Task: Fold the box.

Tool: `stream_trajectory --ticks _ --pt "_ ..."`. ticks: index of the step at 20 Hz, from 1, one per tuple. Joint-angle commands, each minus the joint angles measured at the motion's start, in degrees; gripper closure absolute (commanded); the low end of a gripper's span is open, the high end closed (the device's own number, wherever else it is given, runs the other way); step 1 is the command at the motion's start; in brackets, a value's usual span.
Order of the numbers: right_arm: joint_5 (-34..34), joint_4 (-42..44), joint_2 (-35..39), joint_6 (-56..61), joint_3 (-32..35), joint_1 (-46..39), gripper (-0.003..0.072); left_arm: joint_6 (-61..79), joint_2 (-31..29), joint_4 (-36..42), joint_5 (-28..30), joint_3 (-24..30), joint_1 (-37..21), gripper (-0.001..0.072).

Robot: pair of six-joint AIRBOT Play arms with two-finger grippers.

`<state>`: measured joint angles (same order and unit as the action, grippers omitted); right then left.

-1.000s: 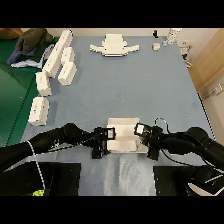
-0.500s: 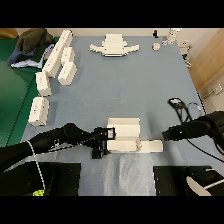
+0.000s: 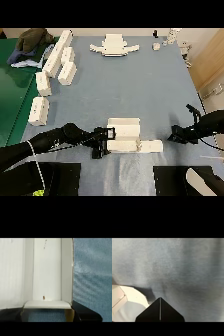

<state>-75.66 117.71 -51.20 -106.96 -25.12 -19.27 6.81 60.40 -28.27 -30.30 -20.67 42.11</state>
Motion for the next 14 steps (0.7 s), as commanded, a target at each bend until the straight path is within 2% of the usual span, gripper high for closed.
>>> stream_trajectory --ticks 1,6,9,14 --pt "-2.14 3.19 -4.61 -3.43 1.68 -1.77 0.0684 0.02 -0.02 0.0 -0.09 -0.04 0.0 0.0191" --pt "-1.97 3.82 -4.87 -2.91 1.75 -1.66 0.0683 0.0 -0.02 0.0 -0.13 -0.04 0.0 0.0191" --pt "-0.33 7.13 -4.92 -1.01 1.81 -1.64 0.0684 0.02 -0.02 0.0 -0.13 -0.04 0.0 0.0191" --pt "2.45 7.96 -4.92 1.55 6.56 -0.81 0.0683 0.02 -0.02 0.0 -0.13 -0.04 0.0 0.0191"
